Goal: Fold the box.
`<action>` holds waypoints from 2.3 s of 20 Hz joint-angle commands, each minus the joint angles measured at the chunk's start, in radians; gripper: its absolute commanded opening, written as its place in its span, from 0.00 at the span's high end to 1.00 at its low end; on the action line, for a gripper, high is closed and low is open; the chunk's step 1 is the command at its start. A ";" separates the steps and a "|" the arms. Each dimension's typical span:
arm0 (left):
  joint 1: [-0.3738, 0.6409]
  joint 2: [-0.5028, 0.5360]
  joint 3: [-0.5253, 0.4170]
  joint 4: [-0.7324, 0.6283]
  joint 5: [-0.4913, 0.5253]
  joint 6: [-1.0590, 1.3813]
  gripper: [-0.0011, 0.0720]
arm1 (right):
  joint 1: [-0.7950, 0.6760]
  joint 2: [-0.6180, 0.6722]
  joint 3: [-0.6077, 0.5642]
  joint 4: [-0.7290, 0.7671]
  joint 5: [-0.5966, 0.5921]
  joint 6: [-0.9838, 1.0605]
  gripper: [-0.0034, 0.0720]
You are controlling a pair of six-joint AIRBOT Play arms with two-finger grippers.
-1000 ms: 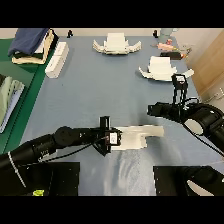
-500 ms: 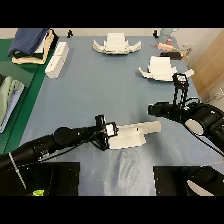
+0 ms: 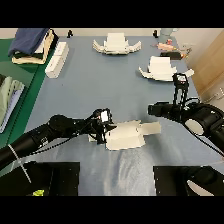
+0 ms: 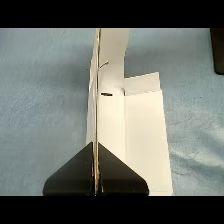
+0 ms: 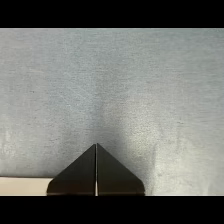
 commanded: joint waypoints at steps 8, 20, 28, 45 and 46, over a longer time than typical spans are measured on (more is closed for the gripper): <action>0.010 -0.117 0.100 0.102 -0.116 -0.067 0.97 | 0.001 0.000 0.000 0.000 0.000 0.000 0.95; 0.071 -0.144 0.126 0.165 -0.243 -0.126 0.97 | 0.001 0.000 0.000 0.000 0.000 0.000 0.95; -0.026 -0.144 0.116 0.169 -0.145 -0.136 0.97 | 0.001 0.000 0.000 0.000 0.001 0.000 0.95; -0.098 0.004 0.066 0.191 0.112 -0.045 0.97 | 0.001 0.000 -0.001 0.000 0.000 -0.001 0.95; -0.098 0.030 0.065 0.192 0.117 -0.045 0.97 | 0.001 0.000 -0.001 0.000 0.000 -0.001 0.95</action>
